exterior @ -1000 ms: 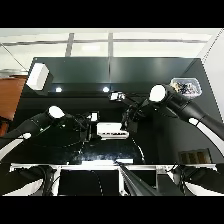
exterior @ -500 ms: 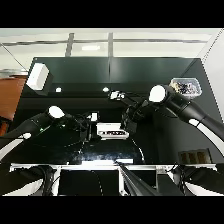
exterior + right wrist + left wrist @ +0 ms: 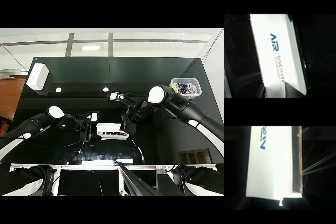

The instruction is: Fold the box and place the chain.

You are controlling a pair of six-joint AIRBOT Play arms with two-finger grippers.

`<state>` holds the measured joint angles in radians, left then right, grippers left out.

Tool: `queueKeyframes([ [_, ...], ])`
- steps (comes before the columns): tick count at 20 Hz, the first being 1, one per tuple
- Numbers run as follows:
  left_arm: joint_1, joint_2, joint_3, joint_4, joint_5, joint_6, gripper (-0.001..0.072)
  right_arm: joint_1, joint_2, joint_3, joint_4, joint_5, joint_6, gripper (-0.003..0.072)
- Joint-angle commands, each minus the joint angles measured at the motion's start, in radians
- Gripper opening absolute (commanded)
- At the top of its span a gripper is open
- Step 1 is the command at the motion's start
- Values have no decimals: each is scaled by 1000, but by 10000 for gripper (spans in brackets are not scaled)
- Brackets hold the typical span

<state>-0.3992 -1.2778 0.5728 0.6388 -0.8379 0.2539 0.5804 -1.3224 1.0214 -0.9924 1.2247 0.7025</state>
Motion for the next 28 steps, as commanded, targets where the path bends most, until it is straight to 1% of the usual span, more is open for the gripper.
queueKeyframes([
  [1,1,0,-1,0,0,0,495,2,0,-1,-15,7,24,270],
  [3,1,0,-1,0,0,0,495,2,0,-1,-17,10,27,268],
  [6,1,0,-1,0,0,0,495,2,0,-1,-66,12,61,268],
  [15,1,0,-1,0,0,0,495,33,0,-6,-96,6,79,272],
  [16,1,0,-1,0,0,0,495,33,0,-6,-103,5,88,350],
  [17,1,0,-1,0,0,0,495,33,0,-6,-105,5,95,365],
  [24,1,0,-1,0,0,0,495,33,0,-6,-103,2,97,364],
  [28,1,0,-1,0,0,-1,495,32,11,-3,-53,-16,147,363],
])
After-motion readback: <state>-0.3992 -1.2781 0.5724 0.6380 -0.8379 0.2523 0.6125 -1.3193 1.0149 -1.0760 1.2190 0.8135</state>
